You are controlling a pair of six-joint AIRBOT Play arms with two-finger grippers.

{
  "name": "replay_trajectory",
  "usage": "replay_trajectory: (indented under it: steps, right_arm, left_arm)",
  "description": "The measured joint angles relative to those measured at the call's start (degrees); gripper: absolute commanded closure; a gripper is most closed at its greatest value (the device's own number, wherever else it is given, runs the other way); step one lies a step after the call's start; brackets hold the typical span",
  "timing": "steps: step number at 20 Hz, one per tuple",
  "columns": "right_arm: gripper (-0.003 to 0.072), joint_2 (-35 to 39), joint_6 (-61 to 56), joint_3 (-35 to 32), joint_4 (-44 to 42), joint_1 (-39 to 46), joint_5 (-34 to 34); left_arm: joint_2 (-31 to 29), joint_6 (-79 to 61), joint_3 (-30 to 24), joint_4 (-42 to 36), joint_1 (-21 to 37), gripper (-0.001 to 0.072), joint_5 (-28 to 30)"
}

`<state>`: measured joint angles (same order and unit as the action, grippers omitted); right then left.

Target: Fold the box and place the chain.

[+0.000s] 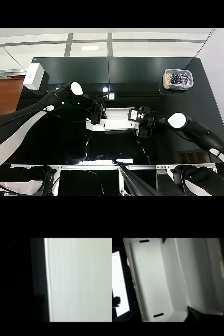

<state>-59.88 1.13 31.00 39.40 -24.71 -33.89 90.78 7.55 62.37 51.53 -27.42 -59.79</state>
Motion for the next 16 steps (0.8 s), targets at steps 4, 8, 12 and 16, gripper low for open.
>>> replay_trajectory:
  steps: [4,8,12,16]
  right_arm:
    - [-0.0013,-0.17,0.42,1.29,0.90,4.22,-0.81]
    - [-0.0013,-1.31,3.69,1.62,-1.05,6.43,-2.45]
    - [-0.0013,-2.40,9.77,1.73,-5.95,7.02,-3.76]
    - [-0.0013,-2.69,12.00,1.73,-7.96,7.17,-5.51]
  left_arm:
    - [0.00,0.00,0.00,-0.09,0.02,0.0683,-0.39]
    - [-0.04,-0.57,0.00,0.02,-0.15,0.0684,-0.20]
    - [-0.74,-2.14,0.00,0.28,-1.11,0.0684,0.85]
    - [-1.53,-4.31,0.00,0.26,-1.60,0.0681,1.22]
